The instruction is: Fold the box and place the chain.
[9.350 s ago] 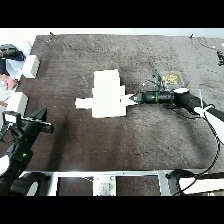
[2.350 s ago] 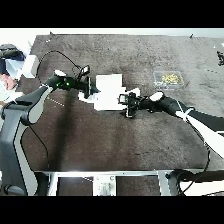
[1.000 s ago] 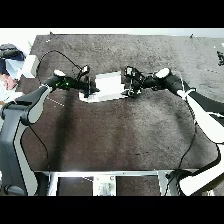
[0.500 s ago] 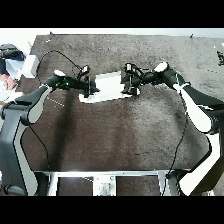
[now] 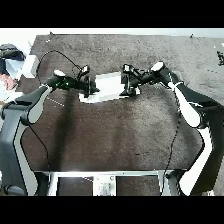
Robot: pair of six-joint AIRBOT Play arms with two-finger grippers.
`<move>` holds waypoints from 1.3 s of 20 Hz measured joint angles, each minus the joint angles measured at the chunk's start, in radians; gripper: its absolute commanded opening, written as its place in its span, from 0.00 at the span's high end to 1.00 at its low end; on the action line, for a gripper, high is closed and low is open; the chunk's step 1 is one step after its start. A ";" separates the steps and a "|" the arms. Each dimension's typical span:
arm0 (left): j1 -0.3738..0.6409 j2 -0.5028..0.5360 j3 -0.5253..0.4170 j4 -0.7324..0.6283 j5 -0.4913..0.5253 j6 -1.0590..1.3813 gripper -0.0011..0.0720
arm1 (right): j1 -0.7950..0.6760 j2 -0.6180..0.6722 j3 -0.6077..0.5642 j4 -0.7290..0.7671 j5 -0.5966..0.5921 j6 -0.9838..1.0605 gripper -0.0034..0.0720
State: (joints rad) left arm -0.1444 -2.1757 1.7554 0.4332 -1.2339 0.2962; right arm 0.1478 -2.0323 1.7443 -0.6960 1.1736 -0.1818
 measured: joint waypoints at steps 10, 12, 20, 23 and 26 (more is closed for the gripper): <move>0.000 0.000 0.000 0.000 -0.001 0.000 0.97 | 0.010 -0.033 0.007 0.007 0.063 0.003 0.02; 0.000 0.000 0.000 0.000 -0.001 0.000 0.97 | 0.010 -0.043 0.007 0.009 0.066 0.002 0.02; 0.000 0.000 0.000 0.000 0.000 0.000 0.97 | 0.010 -0.058 0.007 0.033 0.067 -0.016 0.09; 0.000 0.000 0.000 0.000 0.000 0.000 0.97 | 0.010 -0.063 0.007 0.052 0.067 -0.025 0.09; 0.000 0.000 0.000 0.000 0.000 0.000 0.97 | 0.010 -0.078 0.007 0.061 0.068 -0.028 0.09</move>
State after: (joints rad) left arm -0.1448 -2.1757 1.7554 0.4335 -1.2339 0.2966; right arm 0.1581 -2.1105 1.7515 -0.6350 1.2419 -0.2100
